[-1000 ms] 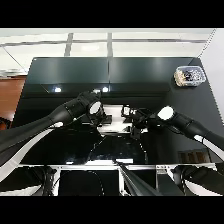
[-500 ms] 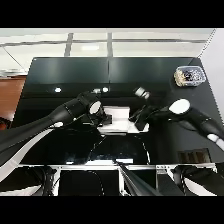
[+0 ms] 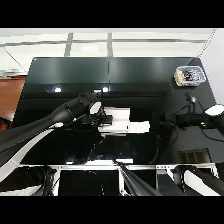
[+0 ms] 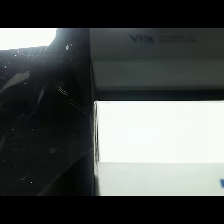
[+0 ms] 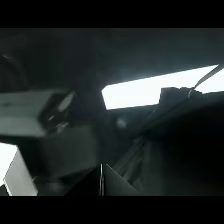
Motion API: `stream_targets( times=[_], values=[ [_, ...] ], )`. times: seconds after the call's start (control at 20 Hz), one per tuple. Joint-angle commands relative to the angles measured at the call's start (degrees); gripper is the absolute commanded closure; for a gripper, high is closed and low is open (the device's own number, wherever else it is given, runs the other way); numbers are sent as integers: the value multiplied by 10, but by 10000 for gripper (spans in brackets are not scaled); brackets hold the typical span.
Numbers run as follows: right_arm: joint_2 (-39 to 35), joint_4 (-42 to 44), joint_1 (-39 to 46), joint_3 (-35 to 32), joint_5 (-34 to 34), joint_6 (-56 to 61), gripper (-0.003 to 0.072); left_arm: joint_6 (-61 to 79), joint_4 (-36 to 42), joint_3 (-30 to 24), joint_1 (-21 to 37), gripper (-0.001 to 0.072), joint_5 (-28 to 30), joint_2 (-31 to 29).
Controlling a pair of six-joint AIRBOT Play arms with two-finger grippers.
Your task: Fold the box and place the chain.
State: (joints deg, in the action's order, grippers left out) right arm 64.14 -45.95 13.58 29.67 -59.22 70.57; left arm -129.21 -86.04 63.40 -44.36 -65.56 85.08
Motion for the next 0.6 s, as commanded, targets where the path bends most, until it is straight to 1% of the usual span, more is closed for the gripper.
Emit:
stream_targets(
  times=[0.0, 0.1, 0.25, 0.35, 0.45, 0.5, 0.55],
  values=[
    [51, 87, -52, -27, -1, -33, 672, 0, 0, 0, 1, 684, 8, 0],
    [70, 157, -110, -27, 21, -79, 672, 0, 0, 0, 1, 684, 8, 0],
    [76, 181, -169, -26, 49, -87, 671, 0, 0, 0, 1, 684, 8, 0],
    [76, 183, -177, -19, 32, -91, 672, 0, 0, 0, 1, 684, 7, 0],
    [76, 183, -177, 4, -14, -110, 669, 0, 0, 0, 1, 684, 7, 0],
    [76, 183, -177, 19, -33, -112, 545, 0, 0, 0, 1, 684, 7, 0],
    [76, 184, -177, 35, -51, -113, 202, 0, 0, 0, 1, 685, 6, 0]
  ],
)
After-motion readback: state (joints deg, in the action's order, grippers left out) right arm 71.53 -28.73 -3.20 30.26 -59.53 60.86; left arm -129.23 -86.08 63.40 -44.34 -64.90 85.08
